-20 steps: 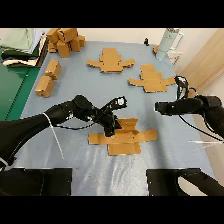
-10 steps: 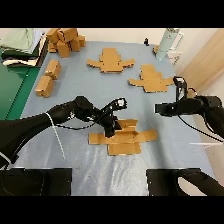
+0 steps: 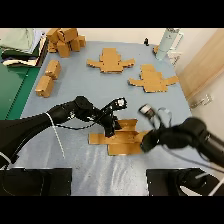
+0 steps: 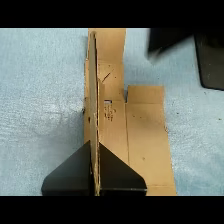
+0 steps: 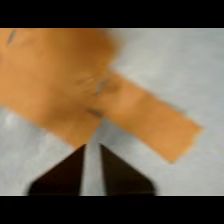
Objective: Fold the box.
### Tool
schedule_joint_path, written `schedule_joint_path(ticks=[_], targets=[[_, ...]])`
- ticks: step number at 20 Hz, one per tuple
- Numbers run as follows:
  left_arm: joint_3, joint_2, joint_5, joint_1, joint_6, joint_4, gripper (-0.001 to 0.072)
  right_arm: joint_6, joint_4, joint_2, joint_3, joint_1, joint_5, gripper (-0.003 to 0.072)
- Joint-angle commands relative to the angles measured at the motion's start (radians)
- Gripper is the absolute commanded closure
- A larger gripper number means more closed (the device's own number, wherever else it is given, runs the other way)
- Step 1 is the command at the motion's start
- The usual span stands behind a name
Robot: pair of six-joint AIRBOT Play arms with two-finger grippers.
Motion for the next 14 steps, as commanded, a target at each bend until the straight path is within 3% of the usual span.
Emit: schedule_joint_path(ticks=[1, 7, 14], targets=[[-0.001, 0.000, 0.000, 0.000, 0.000, 0.000, 0.0696, 0.008, -0.042, 0.038, -0.115, 0.258, 0.067, 0.0157], [-0.001, 0.000, 0.001, 0.000, 0.000, 0.001, 0.0695, -0.050, -0.096, -0.085, -0.137, 0.315, 0.232, 0.0133], [-0.001, 0.000, 0.001, 0.000, 0.000, 0.000, 0.0696, -0.047, -0.375, -0.139, -0.136, 0.315, 0.274, 0.0134]])
